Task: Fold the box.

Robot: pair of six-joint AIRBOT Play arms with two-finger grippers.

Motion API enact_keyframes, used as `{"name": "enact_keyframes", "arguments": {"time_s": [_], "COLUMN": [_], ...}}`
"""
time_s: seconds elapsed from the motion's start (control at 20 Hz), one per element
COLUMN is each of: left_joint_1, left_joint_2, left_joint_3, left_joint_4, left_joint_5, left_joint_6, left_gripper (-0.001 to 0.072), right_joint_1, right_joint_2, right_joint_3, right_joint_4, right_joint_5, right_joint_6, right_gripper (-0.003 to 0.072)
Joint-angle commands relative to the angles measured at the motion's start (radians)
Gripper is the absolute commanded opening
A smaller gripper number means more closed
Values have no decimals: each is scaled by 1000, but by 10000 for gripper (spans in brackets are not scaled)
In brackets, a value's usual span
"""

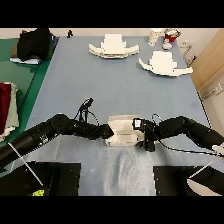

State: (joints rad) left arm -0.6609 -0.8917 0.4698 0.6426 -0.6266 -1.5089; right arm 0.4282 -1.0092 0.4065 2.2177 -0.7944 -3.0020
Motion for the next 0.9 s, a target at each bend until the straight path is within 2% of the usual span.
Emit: {"name": "enact_keyframes", "arguments": {"time_s": [0.0,0.1,0.15,0.2,0.45,0.85], "left_joint_1": [-43,-77,-95,-114,-217,-335], "left_joint_2": [-32,-60,-75,-88,-153,-336], "left_joint_3": [16,40,58,77,198,394], "left_joint_4": [16,52,114,193,515,782], "left_joint_5": [23,21,14,5,-72,-256], "left_joint_6": [-37,-85,-145,-223,-558,-922], "left_gripper": [525,524,524,474,473,474], "right_joint_1": [0,0,0,0,0,0], "right_joint_2": [0,0,0,0,0,0], "right_joint_3": [-1,-1,-1,-1,-1,-1], "right_joint_4": [0,0,0,0,0,0], "right_joint_5": [0,0,0,0,0,0], "right_joint_6": [0,0,0,0,0,0], "right_gripper": [465,465,465,465,465,465]}}
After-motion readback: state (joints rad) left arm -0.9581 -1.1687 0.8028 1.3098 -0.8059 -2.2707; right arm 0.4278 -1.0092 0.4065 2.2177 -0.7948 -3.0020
